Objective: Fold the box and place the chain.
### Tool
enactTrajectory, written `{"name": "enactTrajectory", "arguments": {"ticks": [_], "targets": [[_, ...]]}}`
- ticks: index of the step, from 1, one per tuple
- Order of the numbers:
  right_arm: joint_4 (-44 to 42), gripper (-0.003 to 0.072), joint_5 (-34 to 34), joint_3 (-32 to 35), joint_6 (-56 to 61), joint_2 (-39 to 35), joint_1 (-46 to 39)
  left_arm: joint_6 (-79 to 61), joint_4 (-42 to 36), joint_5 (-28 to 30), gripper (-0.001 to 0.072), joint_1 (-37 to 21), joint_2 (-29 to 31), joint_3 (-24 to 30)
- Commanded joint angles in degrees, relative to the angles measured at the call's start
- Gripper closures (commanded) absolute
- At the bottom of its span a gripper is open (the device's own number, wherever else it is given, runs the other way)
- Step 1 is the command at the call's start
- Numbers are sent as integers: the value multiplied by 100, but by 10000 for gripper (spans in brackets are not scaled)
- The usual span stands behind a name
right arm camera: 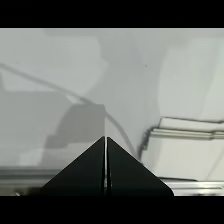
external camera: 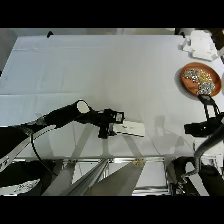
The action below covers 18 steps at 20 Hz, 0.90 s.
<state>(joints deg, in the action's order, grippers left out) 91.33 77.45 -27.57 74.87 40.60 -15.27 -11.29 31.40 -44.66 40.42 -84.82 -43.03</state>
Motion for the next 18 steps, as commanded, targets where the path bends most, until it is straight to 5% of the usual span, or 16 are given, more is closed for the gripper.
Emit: {"name": "enactTrajectory", "arguments": {"ticks": [1,2,3,9,18], "targets": [[671,673,520,-81,-640,376,-74,138,-9,-37,408,-9,24,4],[671,673,323,-81,-638,374,-74,437,-2,-33,612,-22,87,2],[649,673,120,-81,-638,374,-74,704,17,-59,699,-52,181,2],[114,672,-315,-81,-575,374,-74,2647,885,341,703,-879,1139,4],[125,672,-315,-81,-575,374,-74,5764,3289,-225,703,-4039,1891,4]]}}
